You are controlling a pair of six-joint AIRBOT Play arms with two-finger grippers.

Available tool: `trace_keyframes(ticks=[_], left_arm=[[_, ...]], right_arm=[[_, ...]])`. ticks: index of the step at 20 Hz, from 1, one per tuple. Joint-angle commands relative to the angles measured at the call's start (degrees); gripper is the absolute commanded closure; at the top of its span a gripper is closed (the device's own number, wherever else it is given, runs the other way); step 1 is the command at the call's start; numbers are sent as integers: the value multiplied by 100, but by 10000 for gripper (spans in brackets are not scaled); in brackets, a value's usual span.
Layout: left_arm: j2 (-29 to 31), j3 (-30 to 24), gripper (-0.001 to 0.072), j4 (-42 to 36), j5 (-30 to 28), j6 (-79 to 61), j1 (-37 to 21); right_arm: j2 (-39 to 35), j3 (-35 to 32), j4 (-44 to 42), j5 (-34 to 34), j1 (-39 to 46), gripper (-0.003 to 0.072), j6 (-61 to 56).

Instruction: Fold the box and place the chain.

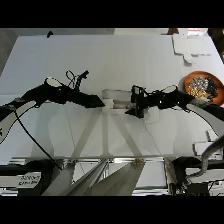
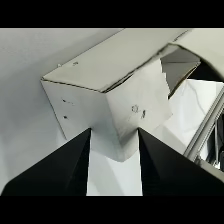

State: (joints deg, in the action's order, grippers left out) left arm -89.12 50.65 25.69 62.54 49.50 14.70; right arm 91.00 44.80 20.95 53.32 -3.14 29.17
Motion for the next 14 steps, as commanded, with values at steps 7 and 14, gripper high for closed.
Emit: trace_keyframes(ticks=[7, 14], left_arm=[[2, -2, 460, 503, -376, 2, 55], [50, 2, 501, 481, -636, 232, 273]], right_arm=[[2, 4, 0, 4, -7, 254, -2], [2, 2, 0, 7, -7, 254, -2]])
